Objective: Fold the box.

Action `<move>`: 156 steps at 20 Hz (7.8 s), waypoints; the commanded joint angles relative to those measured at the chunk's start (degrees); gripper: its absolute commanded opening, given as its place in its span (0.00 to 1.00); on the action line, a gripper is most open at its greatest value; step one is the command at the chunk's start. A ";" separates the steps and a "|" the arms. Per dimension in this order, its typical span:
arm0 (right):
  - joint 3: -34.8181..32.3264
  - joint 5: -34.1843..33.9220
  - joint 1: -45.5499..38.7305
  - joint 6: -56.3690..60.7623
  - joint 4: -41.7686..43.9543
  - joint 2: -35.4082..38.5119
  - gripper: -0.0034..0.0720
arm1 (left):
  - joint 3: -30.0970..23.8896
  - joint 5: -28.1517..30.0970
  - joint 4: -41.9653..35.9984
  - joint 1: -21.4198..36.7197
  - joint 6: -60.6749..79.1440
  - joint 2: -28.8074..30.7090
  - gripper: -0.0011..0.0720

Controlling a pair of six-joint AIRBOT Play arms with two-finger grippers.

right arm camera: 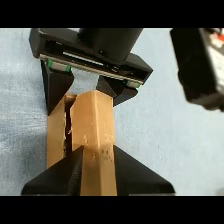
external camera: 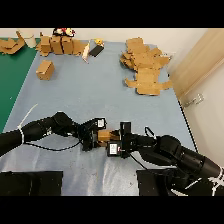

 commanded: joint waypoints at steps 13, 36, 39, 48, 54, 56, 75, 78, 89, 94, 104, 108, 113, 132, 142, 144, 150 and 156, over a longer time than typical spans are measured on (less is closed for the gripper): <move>-0.09 -4.48 1.07 0.02 3.02 -2.25 0.33 | 0.02 0.00 0.02 0.02 0.02 -0.02 0.67; -8.41 -16.11 0.92 67.01 21.29 14.10 0.04 | 0.02 -0.02 0.02 0.02 0.02 -0.02 0.67; -12.28 3.21 0.94 70.53 30.03 11.34 0.04 | 0.02 -0.02 0.02 0.02 0.00 -0.02 0.67; -12.11 17.05 0.92 72.65 30.08 6.14 0.04 | 0.02 -0.02 0.02 0.02 0.02 -0.02 0.67; -12.11 16.68 0.94 72.70 30.08 3.08 0.04 | 0.02 -0.02 0.02 0.02 0.02 -0.02 0.67; -12.11 16.55 0.94 73.33 30.10 2.23 0.04 | 0.02 -0.02 0.02 0.02 0.02 -0.02 0.67; -12.04 16.39 1.11 74.14 30.08 0.98 0.04 | 0.02 -0.02 0.02 0.02 0.02 -0.02 0.67; -11.10 12.59 1.38 74.12 27.91 6.95 0.04 | 0.02 0.00 0.02 0.02 0.00 -0.02 0.67; -0.22 -35.56 -17.42 90.60 -12.55 16.11 0.05 | 0.02 -0.02 0.02 0.02 0.00 -0.02 0.67; 0.70 -34.60 -17.99 91.36 -8.17 16.11 0.05 | 0.02 0.00 0.00 0.02 0.02 -0.02 0.67; 0.70 -34.53 -17.99 102.05 -8.81 16.09 0.05 | 0.02 0.44 -0.35 0.02 -0.02 -0.02 0.67; 0.70 -34.53 -17.99 104.74 -9.38 16.09 0.05 | 0.02 1.16 -0.26 0.15 -1.53 0.85 0.67; 0.70 -34.53 -17.99 105.28 -9.42 16.09 0.05 | 0.02 8.83 -0.09 3.87 -11.26 5.95 0.67; 0.70 -28.72 -17.99 105.28 -9.57 16.09 0.05 | 8.41 15.85 16.55 55.91 -36.30 -0.55 0.67; 0.70 -25.70 -17.99 105.28 -10.54 16.09 0.05 | 30.23 10.71 16.22 53.22 -40.94 -20.96 0.67; 0.70 -25.70 -17.99 105.28 -10.69 16.09 0.05 | 33.68 10.67 16.26 51.39 -40.94 -24.02 0.67; 0.70 -25.70 -17.99 105.28 -10.64 16.09 0.05 | 40.44 12.17 16.28 49.03 -42.49 -29.31 0.67; 0.70 -25.70 -17.99 105.28 -10.67 16.09 0.05 | 44.46 13.40 16.26 48.94 -44.11 -31.93 0.67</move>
